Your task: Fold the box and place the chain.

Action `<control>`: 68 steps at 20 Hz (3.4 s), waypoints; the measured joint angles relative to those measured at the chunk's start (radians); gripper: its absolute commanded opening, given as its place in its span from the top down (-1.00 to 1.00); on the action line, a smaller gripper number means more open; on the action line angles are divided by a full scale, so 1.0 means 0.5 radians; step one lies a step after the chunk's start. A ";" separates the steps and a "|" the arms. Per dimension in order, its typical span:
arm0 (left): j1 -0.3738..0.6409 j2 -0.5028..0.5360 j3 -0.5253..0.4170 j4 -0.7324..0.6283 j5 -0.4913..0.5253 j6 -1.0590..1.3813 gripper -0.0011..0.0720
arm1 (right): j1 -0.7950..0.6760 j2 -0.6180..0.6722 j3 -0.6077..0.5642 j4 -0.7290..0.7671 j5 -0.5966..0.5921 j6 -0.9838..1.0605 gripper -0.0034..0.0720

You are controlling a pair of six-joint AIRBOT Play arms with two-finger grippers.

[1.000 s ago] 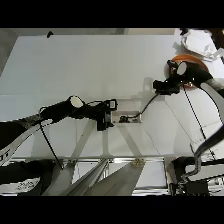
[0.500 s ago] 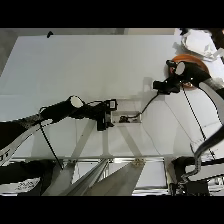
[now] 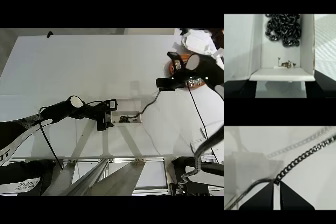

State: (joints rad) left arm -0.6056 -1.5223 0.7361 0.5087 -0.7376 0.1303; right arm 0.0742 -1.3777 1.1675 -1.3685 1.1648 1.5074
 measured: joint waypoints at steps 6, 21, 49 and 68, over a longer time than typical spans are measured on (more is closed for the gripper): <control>0.000 0.000 0.000 0.001 0.000 0.000 0.06 | 0.116 0.681 0.000 0.172 0.158 -0.185 0.86; 0.000 0.000 0.000 0.000 -0.006 0.001 0.06 | 0.925 1.120 -0.005 0.269 0.150 -0.182 0.86; 0.000 0.000 0.000 0.001 -0.007 0.000 0.06 | 0.830 0.578 -0.299 -0.345 -0.096 0.261 0.17; 0.000 0.000 0.000 0.000 -0.007 0.000 0.06 | 0.125 -0.230 -0.248 -0.359 -0.395 0.260 0.20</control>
State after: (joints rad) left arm -0.6056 -1.5223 0.7361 0.5087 -0.7410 0.1303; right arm 0.1368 -1.4925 1.0435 -1.5478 0.9672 1.6375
